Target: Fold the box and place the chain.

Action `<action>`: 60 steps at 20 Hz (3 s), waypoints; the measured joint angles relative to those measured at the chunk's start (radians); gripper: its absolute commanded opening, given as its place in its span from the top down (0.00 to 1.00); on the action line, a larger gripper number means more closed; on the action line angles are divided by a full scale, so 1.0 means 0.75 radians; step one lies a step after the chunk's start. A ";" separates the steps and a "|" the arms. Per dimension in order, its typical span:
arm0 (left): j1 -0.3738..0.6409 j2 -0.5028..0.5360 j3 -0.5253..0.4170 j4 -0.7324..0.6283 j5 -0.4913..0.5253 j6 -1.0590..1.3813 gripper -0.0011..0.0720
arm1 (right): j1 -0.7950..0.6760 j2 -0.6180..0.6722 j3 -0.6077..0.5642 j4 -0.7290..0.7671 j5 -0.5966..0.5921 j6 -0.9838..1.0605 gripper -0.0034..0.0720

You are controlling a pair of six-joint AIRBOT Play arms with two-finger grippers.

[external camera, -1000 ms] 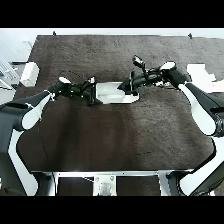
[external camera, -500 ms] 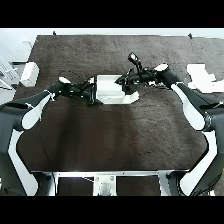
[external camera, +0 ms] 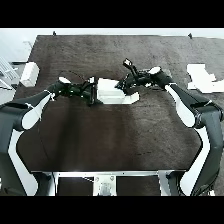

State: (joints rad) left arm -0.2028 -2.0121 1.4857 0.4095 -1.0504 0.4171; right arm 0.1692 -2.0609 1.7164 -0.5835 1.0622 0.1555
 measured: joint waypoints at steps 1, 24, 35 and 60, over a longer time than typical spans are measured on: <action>0.000 0.000 0.000 0.001 0.001 0.001 0.44 | 0.001 -0.003 0.008 -0.011 0.002 0.000 0.94; -0.001 0.000 0.000 0.005 0.029 0.004 0.44 | -0.029 0.293 -0.081 -0.639 0.305 0.133 0.22; -0.001 0.000 0.000 0.004 0.029 0.004 0.44 | -0.018 0.296 -0.247 -0.377 0.146 -0.075 0.39; -0.001 0.000 0.000 0.003 0.027 0.003 0.44 | -0.009 0.292 -0.265 -0.438 0.091 -0.152 0.59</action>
State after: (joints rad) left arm -0.2031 -2.0121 1.4857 0.4118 -1.0302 0.4191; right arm 0.1623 -1.8416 1.5177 -0.9119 1.1301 0.0418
